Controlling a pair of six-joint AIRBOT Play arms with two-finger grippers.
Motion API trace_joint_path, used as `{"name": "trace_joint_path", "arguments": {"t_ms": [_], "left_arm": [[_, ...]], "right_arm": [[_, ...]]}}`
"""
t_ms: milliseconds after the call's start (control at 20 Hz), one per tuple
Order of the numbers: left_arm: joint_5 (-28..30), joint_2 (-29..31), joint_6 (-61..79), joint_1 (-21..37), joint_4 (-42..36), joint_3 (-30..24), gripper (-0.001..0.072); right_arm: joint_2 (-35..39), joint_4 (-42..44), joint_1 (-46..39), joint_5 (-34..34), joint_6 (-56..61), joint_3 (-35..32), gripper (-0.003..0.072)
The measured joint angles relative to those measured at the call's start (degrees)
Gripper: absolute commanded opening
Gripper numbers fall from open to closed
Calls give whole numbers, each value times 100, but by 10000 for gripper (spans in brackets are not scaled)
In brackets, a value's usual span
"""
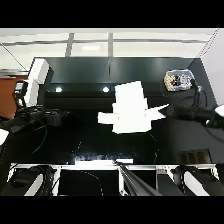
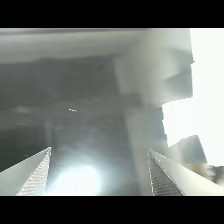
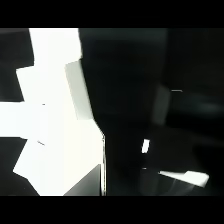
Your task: Fold the box and place the chain.
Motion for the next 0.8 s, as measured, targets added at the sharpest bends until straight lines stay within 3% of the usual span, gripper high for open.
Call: {"name": "trace_joint_path", "arguments": {"t_ms": [150,300,600,800], "left_arm": [[-13,-577,173,-319,-509,46,709],[-24,-1421,577,-511,-1134,240,710],[-468,-3410,2229,-614,-2387,1062,710],[-1303,-4542,3812,-625,-3064,1639,710]], "right_arm": [[1069,422,833,-887,-433,-905,19],[1620,627,1491,-1388,-599,-1412,19],[1910,734,2065,-1867,-643,-1692,20],[1945,745,2142,-1945,-560,-1725,19]]}}
